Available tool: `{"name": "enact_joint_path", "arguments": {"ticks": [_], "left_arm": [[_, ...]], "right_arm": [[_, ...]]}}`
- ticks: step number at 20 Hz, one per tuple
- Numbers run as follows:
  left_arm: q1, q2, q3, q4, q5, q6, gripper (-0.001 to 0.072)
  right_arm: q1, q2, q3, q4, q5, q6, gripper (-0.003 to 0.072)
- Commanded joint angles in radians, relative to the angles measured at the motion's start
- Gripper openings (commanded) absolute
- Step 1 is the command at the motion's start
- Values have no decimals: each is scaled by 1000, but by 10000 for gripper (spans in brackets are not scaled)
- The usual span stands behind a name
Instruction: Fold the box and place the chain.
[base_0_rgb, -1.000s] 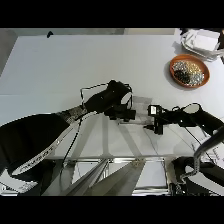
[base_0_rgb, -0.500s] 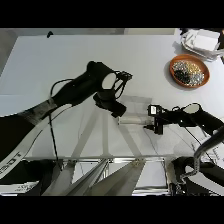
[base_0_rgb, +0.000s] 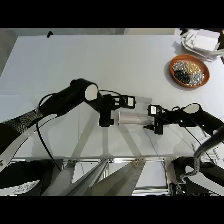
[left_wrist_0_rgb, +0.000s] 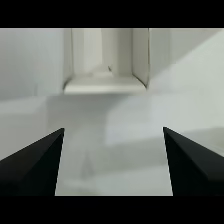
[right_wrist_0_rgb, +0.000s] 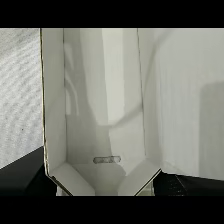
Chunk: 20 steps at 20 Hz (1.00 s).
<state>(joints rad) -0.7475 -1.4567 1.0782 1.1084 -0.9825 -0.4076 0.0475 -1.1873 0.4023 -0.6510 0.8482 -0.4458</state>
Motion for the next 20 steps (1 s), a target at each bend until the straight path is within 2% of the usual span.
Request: {"name": "enact_joint_path", "arguments": {"ticks": [1, 10, 20], "left_arm": [[16, 2, -150, -230, 339, 307, 703], [68, -45, -155, -259, 181, 387, 714], [63, -94, -156, -412, 163, 499, 713]], "right_arm": [[0, 1, 1, 0, 0, 0, 323], [0, 1, 1, 0, 0, 0, 323], [0, 1, 1, 0, 0, 0, 323]]}}
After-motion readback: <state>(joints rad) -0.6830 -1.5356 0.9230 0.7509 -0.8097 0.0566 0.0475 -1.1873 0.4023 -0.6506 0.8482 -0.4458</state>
